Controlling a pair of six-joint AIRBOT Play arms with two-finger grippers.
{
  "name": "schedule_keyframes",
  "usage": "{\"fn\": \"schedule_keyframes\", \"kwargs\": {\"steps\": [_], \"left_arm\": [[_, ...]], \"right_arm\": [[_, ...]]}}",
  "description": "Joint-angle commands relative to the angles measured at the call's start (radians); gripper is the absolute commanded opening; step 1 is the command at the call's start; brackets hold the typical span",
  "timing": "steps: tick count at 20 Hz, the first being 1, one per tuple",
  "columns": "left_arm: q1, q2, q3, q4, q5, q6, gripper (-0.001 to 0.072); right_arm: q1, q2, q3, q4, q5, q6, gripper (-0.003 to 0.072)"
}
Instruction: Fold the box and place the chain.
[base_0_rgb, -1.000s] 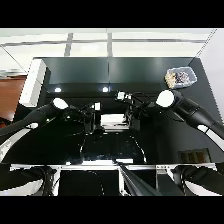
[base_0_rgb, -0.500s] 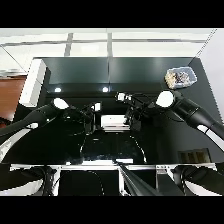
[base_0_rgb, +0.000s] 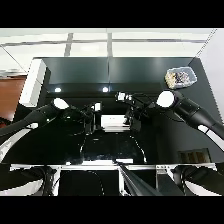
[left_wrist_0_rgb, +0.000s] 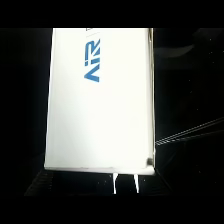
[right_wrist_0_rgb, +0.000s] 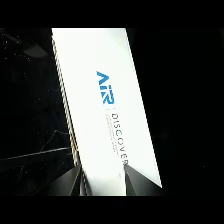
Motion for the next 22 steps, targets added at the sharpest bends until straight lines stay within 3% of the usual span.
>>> {"fn": "schedule_keyframes", "kwargs": {"steps": [1, 10, 11, 22], "left_arm": [[0.000, 0.000, 0.000, 0.000, 0.000, -0.001, 0.0421], [0.000, 0.000, 0.000, 0.000, 0.000, -0.001, 0.0421], [0.000, 0.000, 0.000, 0.000, 0.000, -0.001, 0.0421], [0.000, 0.000, 0.000, 0.000, 0.000, -0.001, 0.0421]], "right_arm": [[0.000, 0.008, 0.001, 0.001, -0.005, 0.000, 0.0318], [0.001, 0.003, 0.000, 0.004, -0.043, 0.012, 0.0297], [0.001, 0.003, 0.001, 0.004, -0.049, 0.014, 0.0195], [0.001, 0.003, 0.000, 0.003, 0.002, 0.015, 0.0209]]}}
